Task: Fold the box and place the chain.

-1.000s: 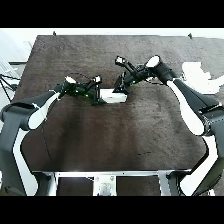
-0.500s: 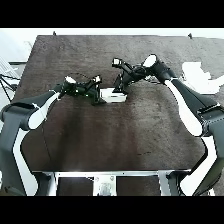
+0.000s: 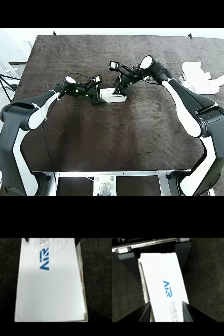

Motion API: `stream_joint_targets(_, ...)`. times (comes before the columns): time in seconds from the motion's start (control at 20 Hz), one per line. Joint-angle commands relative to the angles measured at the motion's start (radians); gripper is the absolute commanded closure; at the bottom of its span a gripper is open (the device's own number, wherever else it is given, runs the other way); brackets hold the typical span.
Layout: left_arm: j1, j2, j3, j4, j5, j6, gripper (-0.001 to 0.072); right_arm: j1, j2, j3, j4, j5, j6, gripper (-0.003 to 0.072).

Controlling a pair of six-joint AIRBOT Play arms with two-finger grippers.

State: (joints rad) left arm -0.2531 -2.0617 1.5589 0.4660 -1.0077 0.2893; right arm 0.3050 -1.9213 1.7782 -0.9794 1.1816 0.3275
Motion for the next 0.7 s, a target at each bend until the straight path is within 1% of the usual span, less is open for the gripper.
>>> stream_joint_targets(0.0, -0.001, 0.0, 0.0, 0.0, -0.003, -0.002, 0.0359, 0.003, 0.0, -0.009, 0.084, 0.045, 0.01, 0.0271)
stream_joint_targets(0.25, -0.001, 0.0, 0.0, 0.0, -0.003, -0.002, 0.036, -0.013, 0.0, -0.059, 0.117, 0.054, -0.001, 0.0286)
stream_joint_targets(0.3, -0.001, 0.0, 0.0, 0.0, -0.003, -0.002, 0.036, -0.021, 0.0, -0.066, 0.148, 0.068, -0.039, 0.0333)
stream_joint_targets(0.45, -0.001, 0.0, 0.0, 0.0, -0.003, -0.002, 0.036, -0.049, 0.0, -0.069, 0.219, 0.068, -0.06, 0.0325)
stream_joint_targets(0.5, -0.001, 0.0, 0.0, 0.0, -0.003, -0.002, 0.0359, -0.058, 0.0, -0.069, 0.218, 0.068, -0.06, 0.0285)
stream_joint_targets(0.6, -0.001, 0.0, 0.0, 0.0, -0.003, -0.002, 0.0359, -0.066, 0.0, -0.069, 0.218, 0.068, -0.06, 0.0178)
stream_joint_targets(0.65, -0.001, 0.0, 0.0, 0.0, -0.003, -0.002, 0.036, -0.066, 0.0, -0.069, 0.217, 0.068, -0.065, 0.0164)
